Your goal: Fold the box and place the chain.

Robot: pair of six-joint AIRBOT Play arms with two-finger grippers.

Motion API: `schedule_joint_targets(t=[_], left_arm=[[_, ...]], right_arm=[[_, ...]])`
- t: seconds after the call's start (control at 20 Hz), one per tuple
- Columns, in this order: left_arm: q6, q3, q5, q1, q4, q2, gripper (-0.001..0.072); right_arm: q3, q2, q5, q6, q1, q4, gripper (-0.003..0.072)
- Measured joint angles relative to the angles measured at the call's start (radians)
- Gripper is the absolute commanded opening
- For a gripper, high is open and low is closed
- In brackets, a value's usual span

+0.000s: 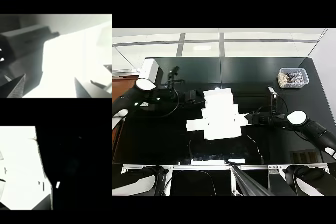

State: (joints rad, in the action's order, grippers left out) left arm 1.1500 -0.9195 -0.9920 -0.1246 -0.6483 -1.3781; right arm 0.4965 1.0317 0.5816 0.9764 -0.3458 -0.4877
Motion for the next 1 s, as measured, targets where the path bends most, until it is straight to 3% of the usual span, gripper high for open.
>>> schedule_joint_targets(t=[0.15,0.3,0.4,0.5,0.65,1.0], left_arm=[[-0.048,-0.046,-0.079,0.006,0.051,-0.124,0.0710],[-0.176,-0.101,-0.243,0.007,0.140,-0.247,0.0667],[-0.259,-0.148,-0.386,0.002,0.171,-0.323,0.0467],[-0.320,-0.192,-0.486,-0.003,0.162,-0.375,0.0362],[-0.390,-0.255,-0.582,-0.013,0.107,-0.427,0.0277],[-0.464,-0.369,-0.631,-0.059,-0.078,-0.462,0.0261]], right_arm=[[-0.003,0.000,-0.008,0.000,-0.017,0.003,0.0015],[-0.004,0.000,-0.007,0.000,-0.023,0.004,0.0015],[-0.004,0.000,0.001,0.000,-0.026,0.005,0.0015],[-0.004,0.000,0.007,-0.001,-0.026,0.004,0.0015],[-0.004,0.000,0.015,-0.001,-0.027,0.004,0.0015],[-0.004,0.000,0.019,-0.001,-0.027,0.004,0.0015]])
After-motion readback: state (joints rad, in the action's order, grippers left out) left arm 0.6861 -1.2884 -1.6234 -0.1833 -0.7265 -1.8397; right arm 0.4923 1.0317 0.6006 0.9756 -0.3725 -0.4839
